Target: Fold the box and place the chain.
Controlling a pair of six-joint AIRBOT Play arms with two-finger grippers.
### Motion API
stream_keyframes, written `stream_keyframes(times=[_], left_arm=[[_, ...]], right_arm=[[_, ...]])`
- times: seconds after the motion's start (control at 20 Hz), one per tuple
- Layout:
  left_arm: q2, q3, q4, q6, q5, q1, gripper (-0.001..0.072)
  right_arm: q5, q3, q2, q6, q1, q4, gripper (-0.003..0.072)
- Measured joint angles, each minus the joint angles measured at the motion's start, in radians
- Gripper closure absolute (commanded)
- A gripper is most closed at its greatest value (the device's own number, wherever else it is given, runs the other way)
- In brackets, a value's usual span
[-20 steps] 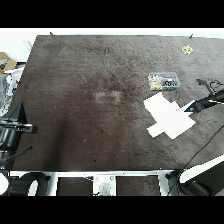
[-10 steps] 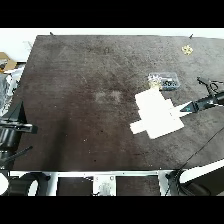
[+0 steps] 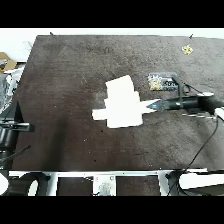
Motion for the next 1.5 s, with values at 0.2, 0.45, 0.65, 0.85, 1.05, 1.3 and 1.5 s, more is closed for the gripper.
stream_keyframes(times=[0.2, 0.45, 0.65, 0.85, 1.05, 1.3, 1.5], left_arm=[[0.000, 0.000, 0.000, 0.003, 0.015, 0.000, 0.0698], [-0.001, 0.002, -0.006, -0.061, -0.024, 0.000, 0.0293], [-0.060, 0.028, -0.030, -0.106, -0.138, 0.000, 0.0293], [-0.268, 0.141, -0.062, -0.115, -0.265, 0.000, 0.0293], [-0.603, 0.344, -0.141, -0.040, -0.416, 0.000, 0.0293], [-1.087, 0.691, -0.268, 0.102, -0.681, 0.000, 0.0294], [-1.482, 1.038, -0.303, 0.143, -0.939, 0.000, 0.0293]], right_arm=[[-0.297, -0.031, 0.018, 0.003, 0.179, 0.151, 0.0691], [-0.559, -0.040, 0.014, -0.012, 0.293, 0.215, 0.0691], [-0.636, -0.042, -0.006, -0.027, 0.316, 0.210, 0.0691], [-0.661, -0.042, -0.013, -0.066, 0.321, 0.195, 0.0691], [-0.673, -0.042, -0.015, -0.094, 0.323, 0.179, 0.0691], [-0.675, -0.042, -0.015, -0.140, 0.323, 0.172, 0.0691], [-0.675, -0.042, -0.015, -0.191, 0.323, 0.171, 0.0691]])
